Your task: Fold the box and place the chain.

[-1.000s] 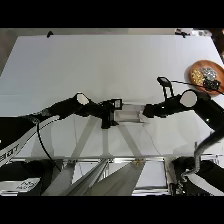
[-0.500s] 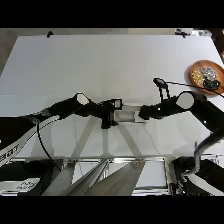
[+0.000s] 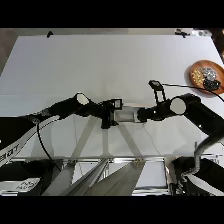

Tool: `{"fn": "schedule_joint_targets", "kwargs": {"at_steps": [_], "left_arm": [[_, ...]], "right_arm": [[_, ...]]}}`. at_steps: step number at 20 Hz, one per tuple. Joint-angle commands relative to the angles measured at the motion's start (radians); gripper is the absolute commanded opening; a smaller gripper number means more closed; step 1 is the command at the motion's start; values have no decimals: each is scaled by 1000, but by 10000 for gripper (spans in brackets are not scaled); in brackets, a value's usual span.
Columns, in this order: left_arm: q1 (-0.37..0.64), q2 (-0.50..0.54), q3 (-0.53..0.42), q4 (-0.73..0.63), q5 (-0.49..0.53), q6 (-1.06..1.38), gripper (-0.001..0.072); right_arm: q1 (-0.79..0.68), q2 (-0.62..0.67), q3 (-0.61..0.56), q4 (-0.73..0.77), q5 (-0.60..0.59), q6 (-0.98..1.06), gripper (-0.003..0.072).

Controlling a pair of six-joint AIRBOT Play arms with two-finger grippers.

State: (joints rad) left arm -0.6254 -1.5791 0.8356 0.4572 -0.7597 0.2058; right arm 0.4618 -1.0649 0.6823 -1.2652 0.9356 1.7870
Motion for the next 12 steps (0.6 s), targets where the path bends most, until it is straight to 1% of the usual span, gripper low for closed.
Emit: {"fn": "schedule_joint_targets", "kwargs": {"at_steps": [1, 2, 3, 5, 12], "left_arm": [[0, 0, 0, 0, 0, 0, 457], [0, 0, 0, 0, 0, 0, 457], [0, 0, 0, 0, 0, 0, 457], [0, 0, 0, 0, 0, 0, 457], [0, 0, 0, 0, 0, 0, 457]], "right_arm": [[39, -4, 0, -41, -50, 109, 437], [49, -6, 0, -42, -56, 124, 433], [59, -11, 0, -42, -57, 129, 400], [77, -27, 0, -54, -54, 179, 381], [105, -37, 0, -176, -61, 372, 378]]}}
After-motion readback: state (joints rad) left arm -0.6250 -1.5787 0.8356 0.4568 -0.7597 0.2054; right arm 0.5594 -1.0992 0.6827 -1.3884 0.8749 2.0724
